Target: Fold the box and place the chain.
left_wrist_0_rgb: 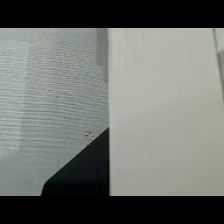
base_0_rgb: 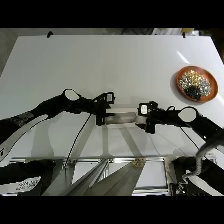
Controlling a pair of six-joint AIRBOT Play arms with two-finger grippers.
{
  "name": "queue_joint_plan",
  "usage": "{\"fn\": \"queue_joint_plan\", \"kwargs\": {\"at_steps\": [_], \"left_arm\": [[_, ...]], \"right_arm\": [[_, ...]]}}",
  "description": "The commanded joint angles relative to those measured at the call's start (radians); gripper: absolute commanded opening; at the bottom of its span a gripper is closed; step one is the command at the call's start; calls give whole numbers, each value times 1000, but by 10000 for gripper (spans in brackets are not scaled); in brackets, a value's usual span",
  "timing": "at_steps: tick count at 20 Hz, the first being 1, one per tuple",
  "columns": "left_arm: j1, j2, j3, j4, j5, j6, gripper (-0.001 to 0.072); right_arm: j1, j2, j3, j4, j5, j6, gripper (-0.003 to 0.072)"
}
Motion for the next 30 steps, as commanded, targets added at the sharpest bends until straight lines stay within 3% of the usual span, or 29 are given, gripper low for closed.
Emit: {"fn": "queue_joint_plan", "kwargs": {"at_steps": [1, 6, 15, 30], "left_arm": [[0, 0, 0, 0, -1, 0, 10], [0, 0, 0, 0, -1, 0, 10], [0, 0, 0, 0, -1, 0, 10], [0, 0, 0, 0, -1, 0, 10]], "right_arm": [[-46, -53, 0, 159, 69, -207, 647], [-46, -129, 0, 193, 71, -308, 647], [-46, -232, 39, 240, 89, -318, 649], [-45, -302, 79, 120, 144, -233, 649]]}}
